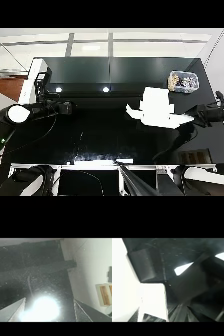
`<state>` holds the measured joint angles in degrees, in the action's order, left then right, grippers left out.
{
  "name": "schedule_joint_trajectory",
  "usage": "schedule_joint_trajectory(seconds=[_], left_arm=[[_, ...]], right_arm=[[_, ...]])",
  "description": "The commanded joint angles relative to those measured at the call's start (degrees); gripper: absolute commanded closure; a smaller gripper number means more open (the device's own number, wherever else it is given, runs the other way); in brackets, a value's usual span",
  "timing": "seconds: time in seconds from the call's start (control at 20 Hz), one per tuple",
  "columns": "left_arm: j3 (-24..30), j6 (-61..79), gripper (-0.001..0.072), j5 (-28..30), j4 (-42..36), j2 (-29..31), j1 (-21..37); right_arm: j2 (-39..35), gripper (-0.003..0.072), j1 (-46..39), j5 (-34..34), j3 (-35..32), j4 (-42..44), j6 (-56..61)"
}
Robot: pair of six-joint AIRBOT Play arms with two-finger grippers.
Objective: Fold the box and place the chain.
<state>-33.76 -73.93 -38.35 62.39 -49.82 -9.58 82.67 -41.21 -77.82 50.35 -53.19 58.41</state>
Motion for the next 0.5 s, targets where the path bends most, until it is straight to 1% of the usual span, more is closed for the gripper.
schedule_joint_trajectory(seconds=[0.0, 0.05, 0.2, 0.3, 0.35, 0.45], left_arm=[[0.00, 0.00, 0.0014, -0.04, -0.15, -0.02, -0.02], [0.00, 0.00, 0.0013, -0.02, -0.13, -0.04, -0.02], [0.00, 0.00, 0.0013, 0.17, -0.11, -0.04, -0.02], [0.00, 0.00, 0.0013, 0.33, -0.11, -0.04, -0.02], [0.00, 0.00, 0.0013, 0.26, -0.13, -0.04, -0.02], [0.00, 0.00, 0.0014, 0.24, -0.13, -0.04, -0.02]], right_arm=[[4.48, 0.0100, -0.04, -3.37, 1.99, 2.40, -2.58], [4.81, 0.0118, 0.09, -3.41, 2.43, 2.62, -2.75], [4.98, 0.0119, 1.36, -2.67, 2.56, 2.54, -4.50], [4.98, 0.0130, 2.54, -0.92, 2.60, 2.51, -5.49], [4.98, 0.0278, 3.04, -0.20, 2.60, 2.27, -5.75], [4.98, 0.0436, 3.54, -0.22, 2.60, 2.19, -6.84]])
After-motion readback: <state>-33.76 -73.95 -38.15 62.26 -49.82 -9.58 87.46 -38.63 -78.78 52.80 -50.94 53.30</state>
